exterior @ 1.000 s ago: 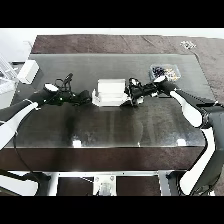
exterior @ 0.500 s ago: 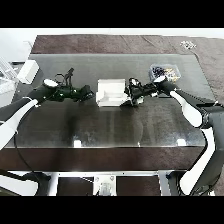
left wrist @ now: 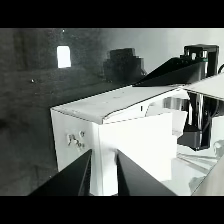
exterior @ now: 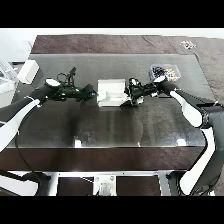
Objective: Fold the box and place the chain.
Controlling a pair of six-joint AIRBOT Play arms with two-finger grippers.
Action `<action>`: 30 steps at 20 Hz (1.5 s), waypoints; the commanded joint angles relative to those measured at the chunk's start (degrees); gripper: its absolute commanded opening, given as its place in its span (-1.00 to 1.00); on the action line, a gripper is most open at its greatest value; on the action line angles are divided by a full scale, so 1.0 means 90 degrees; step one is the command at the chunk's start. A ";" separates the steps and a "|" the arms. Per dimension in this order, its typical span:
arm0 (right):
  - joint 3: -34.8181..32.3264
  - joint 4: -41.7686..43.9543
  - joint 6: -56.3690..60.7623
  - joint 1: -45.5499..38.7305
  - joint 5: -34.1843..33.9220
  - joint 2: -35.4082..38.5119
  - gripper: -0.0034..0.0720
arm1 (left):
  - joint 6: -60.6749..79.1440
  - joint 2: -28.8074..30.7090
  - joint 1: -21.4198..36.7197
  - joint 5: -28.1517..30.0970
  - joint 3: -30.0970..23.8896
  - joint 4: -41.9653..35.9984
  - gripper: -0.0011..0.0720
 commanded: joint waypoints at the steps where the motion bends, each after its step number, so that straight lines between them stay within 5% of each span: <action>1: -0.0002 0.0000 0.0002 0.0002 0.0000 -0.0002 0.64 | -0.0206 0.0005 -0.0080 0.0073 0.0007 0.0012 -0.43; 11: -0.0002 0.0000 0.0002 0.0002 0.0000 -0.0002 0.64 | -0.1800 0.0002 -0.0216 -0.0340 0.0729 0.1800 -0.43; 20: -0.0002 0.0000 0.0002 0.0002 0.0000 -0.0002 0.64 | -0.1948 -0.0005 -0.0362 -0.0255 0.0726 0.1996 -0.42; 21: -0.0002 0.0000 0.0002 0.0002 0.0000 -0.0002 0.64 | -0.1945 -0.0005 -0.0408 -0.0245 0.0729 0.2001 0.06; 22: -0.0002 0.0000 0.0002 0.0002 0.0000 -0.0002 0.64 | -0.1931 -0.0002 -0.0408 -0.0245 0.0729 0.1994 0.30; 30: -0.0002 0.0002 0.0002 0.0002 0.0000 -0.0002 0.64 | -0.1928 -0.0002 -0.0505 -0.0131 0.0748 0.1994 0.30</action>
